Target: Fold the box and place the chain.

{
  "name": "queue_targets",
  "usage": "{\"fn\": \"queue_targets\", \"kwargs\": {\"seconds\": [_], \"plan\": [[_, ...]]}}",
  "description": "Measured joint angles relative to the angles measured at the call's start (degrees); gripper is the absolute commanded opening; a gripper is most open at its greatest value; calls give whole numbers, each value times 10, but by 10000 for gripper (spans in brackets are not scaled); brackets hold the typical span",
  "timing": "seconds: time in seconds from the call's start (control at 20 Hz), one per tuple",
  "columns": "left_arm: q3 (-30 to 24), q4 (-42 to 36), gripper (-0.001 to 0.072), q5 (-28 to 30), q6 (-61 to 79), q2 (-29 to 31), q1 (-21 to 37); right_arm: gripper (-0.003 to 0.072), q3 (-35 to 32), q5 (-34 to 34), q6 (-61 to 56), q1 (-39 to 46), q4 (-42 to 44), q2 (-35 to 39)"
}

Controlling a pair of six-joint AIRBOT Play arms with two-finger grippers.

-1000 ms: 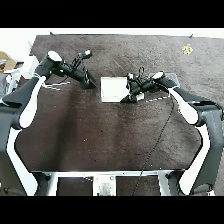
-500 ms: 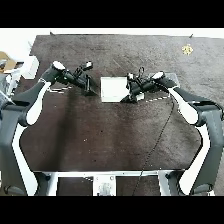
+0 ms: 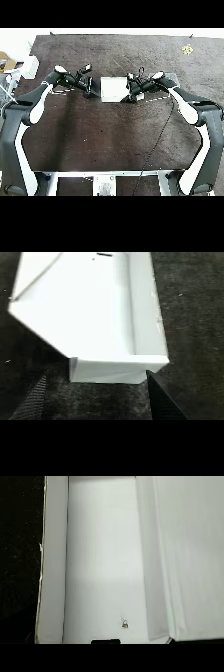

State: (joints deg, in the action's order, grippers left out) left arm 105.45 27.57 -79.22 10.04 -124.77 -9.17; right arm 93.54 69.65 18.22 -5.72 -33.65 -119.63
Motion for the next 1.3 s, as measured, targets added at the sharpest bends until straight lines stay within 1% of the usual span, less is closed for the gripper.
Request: {"fn": "queue_targets", "kwargs": {"seconds": [0.25,0.35,0.55,0.65,0.85,0.9,0.95,1.1,1.3], "plan": [[-5,-1,685,-21,-18,8,11,385,0,0,0,0,0,0],[-6,10,685,-30,-31,14,14,386,0,0,0,0,0,0],[-7,30,685,-73,-63,20,17,385,0,0,0,0,0,0],[-12,35,685,-80,-71,21,17,386,0,0,0,0,0,0],[-37,32,691,-27,-54,22,18,386,0,0,0,0,0,0],[-44,23,717,-16,-37,22,18,386,0,0,0,0,0,0],[-49,13,717,-6,-20,22,18,386,0,0,0,0,0,0],[-58,-7,718,10,18,22,18,386,0,0,0,0,0,0],[-62,-20,717,9,61,22,16,386,0,0,0,0,0,0]]}}
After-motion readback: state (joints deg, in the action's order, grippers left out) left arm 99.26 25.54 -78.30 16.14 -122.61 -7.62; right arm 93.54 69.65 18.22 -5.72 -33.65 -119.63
